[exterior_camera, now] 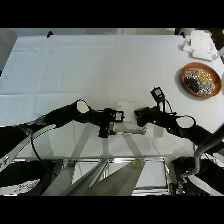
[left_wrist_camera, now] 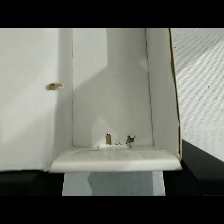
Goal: Fold the box and place the chain.
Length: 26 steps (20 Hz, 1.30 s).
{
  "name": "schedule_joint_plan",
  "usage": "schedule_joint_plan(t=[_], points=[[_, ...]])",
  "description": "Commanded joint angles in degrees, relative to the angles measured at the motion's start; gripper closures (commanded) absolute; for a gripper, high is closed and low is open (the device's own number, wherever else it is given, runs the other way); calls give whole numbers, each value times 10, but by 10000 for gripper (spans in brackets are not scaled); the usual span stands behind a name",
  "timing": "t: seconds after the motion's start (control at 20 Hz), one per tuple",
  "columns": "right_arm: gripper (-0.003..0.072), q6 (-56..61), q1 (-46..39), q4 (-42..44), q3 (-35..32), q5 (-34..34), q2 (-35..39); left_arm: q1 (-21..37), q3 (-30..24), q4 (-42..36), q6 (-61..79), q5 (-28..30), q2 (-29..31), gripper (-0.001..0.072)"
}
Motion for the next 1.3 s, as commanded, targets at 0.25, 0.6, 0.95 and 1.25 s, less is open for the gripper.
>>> schedule_joint_plan(t=[0.25,0.6,0.95,1.25], points=[[673,9,1,8,9,21,34,0,0,1,0,0,0,375],[673,118,0,-129,11,110,176,0,0,1,0,0,0,375],[673,294,1,-552,11,383,233,0,0,1,0,0,0,375],[356,201,0,-611,10,343,232,0,0,1,0,0,0,375]])
